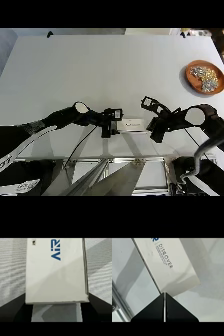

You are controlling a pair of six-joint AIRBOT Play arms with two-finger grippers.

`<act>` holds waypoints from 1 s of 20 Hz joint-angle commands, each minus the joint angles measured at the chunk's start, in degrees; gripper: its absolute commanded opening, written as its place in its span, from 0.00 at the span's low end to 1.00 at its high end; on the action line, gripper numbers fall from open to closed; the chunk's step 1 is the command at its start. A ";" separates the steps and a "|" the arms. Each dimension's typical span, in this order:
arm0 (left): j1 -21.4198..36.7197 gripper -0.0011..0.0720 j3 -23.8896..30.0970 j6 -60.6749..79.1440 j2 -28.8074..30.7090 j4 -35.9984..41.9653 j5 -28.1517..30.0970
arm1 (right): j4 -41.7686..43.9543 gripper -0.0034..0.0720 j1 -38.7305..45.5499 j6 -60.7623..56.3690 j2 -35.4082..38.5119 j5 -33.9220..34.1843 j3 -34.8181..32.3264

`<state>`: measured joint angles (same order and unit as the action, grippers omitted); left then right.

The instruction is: Fold the box and place the chain.

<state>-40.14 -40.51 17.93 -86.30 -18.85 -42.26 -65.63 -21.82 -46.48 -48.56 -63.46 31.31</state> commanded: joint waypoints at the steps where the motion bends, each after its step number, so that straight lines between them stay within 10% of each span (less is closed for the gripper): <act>1: 0.04 0.39 0.00 -0.02 0.02 -0.02 0.02 | -0.17 0.07 0.04 -0.04 -0.04 1.22 -1.62; 13: 0.04 0.39 0.00 0.00 0.02 -0.02 0.02 | -1.05 0.07 0.04 -2.91 3.74 0.31 2.62; 20: 0.04 0.39 0.00 0.00 0.02 -0.02 0.02 | -21.57 0.07 9.29 -25.00 3.30 -18.45 11.54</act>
<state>-40.14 -40.51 17.82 -86.30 -18.83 -42.28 -79.40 -18.04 -64.93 -45.10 -73.06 40.62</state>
